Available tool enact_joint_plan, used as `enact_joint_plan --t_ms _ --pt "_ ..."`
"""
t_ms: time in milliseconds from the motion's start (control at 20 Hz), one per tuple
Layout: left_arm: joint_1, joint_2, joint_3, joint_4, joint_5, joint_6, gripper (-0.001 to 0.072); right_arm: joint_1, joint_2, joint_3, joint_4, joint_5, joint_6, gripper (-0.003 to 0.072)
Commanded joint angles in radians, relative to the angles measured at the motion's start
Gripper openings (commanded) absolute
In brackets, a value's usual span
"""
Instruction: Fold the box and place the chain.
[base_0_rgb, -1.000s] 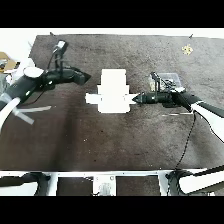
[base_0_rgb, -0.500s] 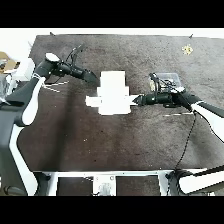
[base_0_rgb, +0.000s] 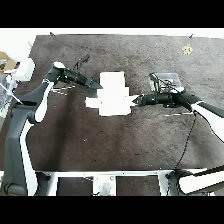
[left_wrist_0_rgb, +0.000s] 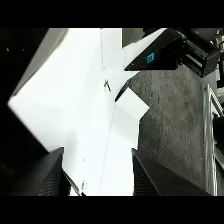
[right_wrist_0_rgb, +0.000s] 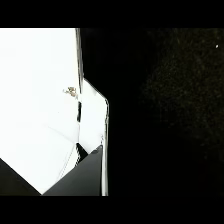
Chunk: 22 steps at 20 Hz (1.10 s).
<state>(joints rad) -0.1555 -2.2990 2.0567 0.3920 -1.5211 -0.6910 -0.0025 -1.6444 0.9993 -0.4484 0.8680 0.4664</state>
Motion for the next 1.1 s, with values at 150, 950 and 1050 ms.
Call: enact_joint_plan --t_ms 150,950,1050 --pt "-0.021 -0.028 0.008 -0.026 -0.032 0.003 0.047 0.001 0.0 0.0 0.003 0.0 0.001 0.0001" --pt "-0.023 0.023 -0.034 0.093 0.071 0.023 0.0483 0.001 0.0 0.0 0.007 -0.001 0.008 0.0002" --pt "-0.039 0.017 -0.033 0.057 0.072 0.037 0.0482 0.001 0.0 0.0 0.007 -0.001 0.008 0.0001"
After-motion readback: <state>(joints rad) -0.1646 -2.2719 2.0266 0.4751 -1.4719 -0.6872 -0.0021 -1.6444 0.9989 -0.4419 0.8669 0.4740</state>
